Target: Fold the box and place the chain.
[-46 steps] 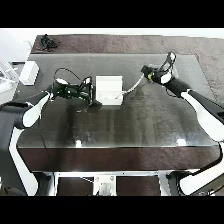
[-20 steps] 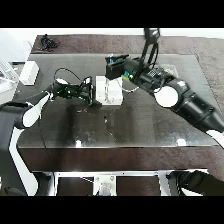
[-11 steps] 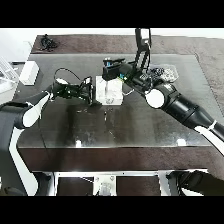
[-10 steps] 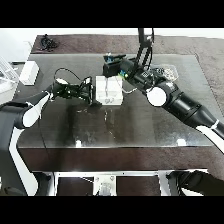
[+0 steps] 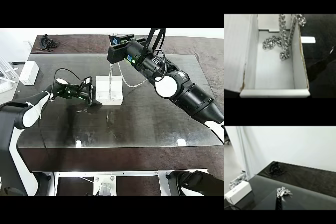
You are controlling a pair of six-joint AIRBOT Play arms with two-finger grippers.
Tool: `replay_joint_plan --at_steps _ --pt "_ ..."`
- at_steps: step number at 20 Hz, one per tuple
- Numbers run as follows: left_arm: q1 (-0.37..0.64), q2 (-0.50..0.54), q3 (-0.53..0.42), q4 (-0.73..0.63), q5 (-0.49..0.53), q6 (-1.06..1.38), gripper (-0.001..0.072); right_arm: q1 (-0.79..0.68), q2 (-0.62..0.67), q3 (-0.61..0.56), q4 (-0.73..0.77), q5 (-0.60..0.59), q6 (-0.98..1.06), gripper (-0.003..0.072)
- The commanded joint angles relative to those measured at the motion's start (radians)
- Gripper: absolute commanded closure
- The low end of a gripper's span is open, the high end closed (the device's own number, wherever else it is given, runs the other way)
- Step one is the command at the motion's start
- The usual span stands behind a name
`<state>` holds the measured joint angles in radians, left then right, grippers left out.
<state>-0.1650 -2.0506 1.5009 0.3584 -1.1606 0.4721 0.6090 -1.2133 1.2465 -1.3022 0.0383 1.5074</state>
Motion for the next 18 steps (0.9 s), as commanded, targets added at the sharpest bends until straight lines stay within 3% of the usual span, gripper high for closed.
replay_joint_plan --at_steps 1,5,10,18 --pt "0.000 0.000 0.000 0.000 0.000 0.000 0.0401 -0.017 -0.007 -0.005 0.000 -0.001 -0.009 0.0678" --pt "0.000 0.000 0.000 0.000 0.000 0.000 0.0401 -0.039 -0.010 -0.004 0.001 -0.035 -0.008 0.0678" --pt "0.000 0.000 0.000 0.000 0.000 0.000 0.0401 -0.022 -0.011 -0.010 0.011 0.122 0.011 0.0678" --pt "0.000 0.000 0.000 0.000 0.000 0.000 0.0401 -0.024 -0.069 -0.154 0.011 0.123 0.111 0.0678"
